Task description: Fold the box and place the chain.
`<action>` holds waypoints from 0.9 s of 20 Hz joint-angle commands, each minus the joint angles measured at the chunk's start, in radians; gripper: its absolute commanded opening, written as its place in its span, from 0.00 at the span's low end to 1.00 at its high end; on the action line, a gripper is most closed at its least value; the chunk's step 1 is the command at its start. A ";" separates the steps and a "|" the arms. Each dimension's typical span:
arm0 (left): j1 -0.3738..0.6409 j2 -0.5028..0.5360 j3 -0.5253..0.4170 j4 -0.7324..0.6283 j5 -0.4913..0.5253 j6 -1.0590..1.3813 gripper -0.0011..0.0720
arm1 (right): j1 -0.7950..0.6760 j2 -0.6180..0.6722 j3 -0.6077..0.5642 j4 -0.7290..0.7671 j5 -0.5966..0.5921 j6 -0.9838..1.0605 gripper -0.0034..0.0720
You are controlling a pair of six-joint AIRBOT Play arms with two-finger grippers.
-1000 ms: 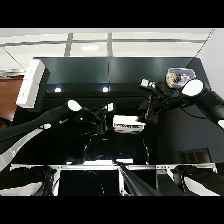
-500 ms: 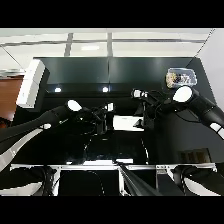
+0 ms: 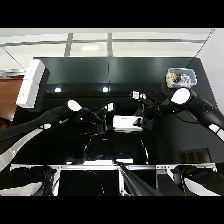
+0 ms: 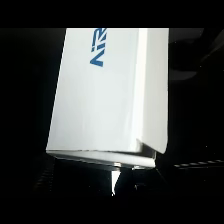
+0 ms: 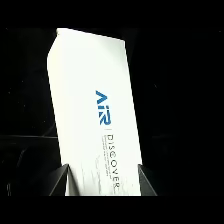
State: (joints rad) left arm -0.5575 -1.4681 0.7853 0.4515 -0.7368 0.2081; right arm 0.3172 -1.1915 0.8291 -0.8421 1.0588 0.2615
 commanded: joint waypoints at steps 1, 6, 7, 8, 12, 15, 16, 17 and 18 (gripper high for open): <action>0.000 -0.001 0.001 0.000 0.000 0.001 0.39 | 0.001 0.003 0.000 0.003 -0.002 0.006 0.68; 0.000 -0.001 0.001 0.000 0.000 0.001 0.39 | 0.001 0.014 0.000 0.003 -0.002 0.008 0.67; 0.000 -0.001 0.001 0.000 0.000 0.001 0.39 | 0.001 0.014 0.000 0.003 -0.002 0.008 0.65; 0.000 -0.001 0.001 0.000 0.000 0.001 0.39 | 0.001 0.014 -0.001 0.003 0.000 0.008 0.40; 0.000 -0.001 0.001 0.000 0.000 0.001 0.39 | 0.003 0.013 -0.001 0.003 -0.001 0.008 0.36; 0.000 -0.001 0.001 0.000 0.000 0.001 0.39 | 0.003 0.013 -0.003 0.003 0.011 0.007 0.37; 0.000 -0.001 0.001 0.000 0.000 0.001 0.39 | 0.003 0.013 -0.003 0.002 0.015 0.008 0.40; 0.000 -0.001 0.001 0.000 0.000 0.001 0.39 | 0.003 0.013 -0.003 0.002 0.014 0.007 0.40; 0.000 -0.001 0.001 0.000 0.000 0.001 0.39 | 0.003 0.013 -0.003 0.002 0.013 0.007 0.40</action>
State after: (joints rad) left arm -0.5575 -1.4681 0.7853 0.4519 -0.7368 0.2092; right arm 0.3195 -1.1790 0.8268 -0.8398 1.0649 0.2687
